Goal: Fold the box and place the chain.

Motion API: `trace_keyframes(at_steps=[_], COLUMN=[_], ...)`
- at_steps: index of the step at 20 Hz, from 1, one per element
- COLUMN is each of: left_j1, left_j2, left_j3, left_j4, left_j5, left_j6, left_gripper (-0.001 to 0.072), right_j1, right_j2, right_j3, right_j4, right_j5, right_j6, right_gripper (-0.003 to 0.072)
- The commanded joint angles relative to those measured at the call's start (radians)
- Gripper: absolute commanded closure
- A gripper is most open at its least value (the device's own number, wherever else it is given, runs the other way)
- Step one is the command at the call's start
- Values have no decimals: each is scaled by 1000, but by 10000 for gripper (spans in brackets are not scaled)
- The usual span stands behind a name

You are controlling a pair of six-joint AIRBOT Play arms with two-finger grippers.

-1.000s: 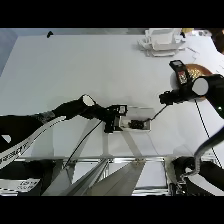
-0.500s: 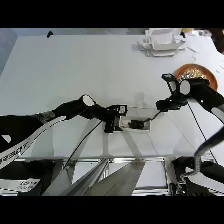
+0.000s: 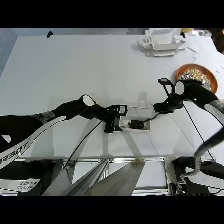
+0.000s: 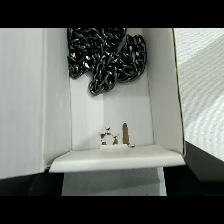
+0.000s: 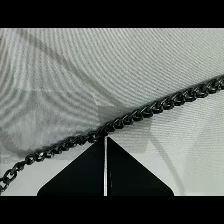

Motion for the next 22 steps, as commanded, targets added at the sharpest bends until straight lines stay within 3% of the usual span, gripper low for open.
trace_keyframes(at_steps=[1, 8, 9, 11, 12, 18, 22], left_j1=[1, 1, 1, 1, 1, 1, 1], left_j2=[0, 0, 0, 0, 0, 0, 0], left_j3=[1, 1, 1, 1, 1, 1, 1], left_j4=[0, 0, 0, 0, 0, 0, 0], left_j5=[0, 0, 0, 0, 0, 0, 0], left_j6=[0, 0, 0, 0, 0, 0, 0], left_gripper=[700, 700, 700, 700, 700, 700, 700], right_j1=[0, 0, 0, 0, 0, 0, 0], right_j2=[23, 164, 160, 158, 157, 71, 56], right_j3=[-1, -2, -2, -18, -28, -60, -61], right_j4=[-1, 0, 0, 4, 4, 19, 28], right_j5=[31, -16, -39, -95, -117, -167, -161], right_j6=[-31, -31, -30, -29, -29, -26, -27], right_gripper=[668, 665, 614, 340, 308, 362, 510])
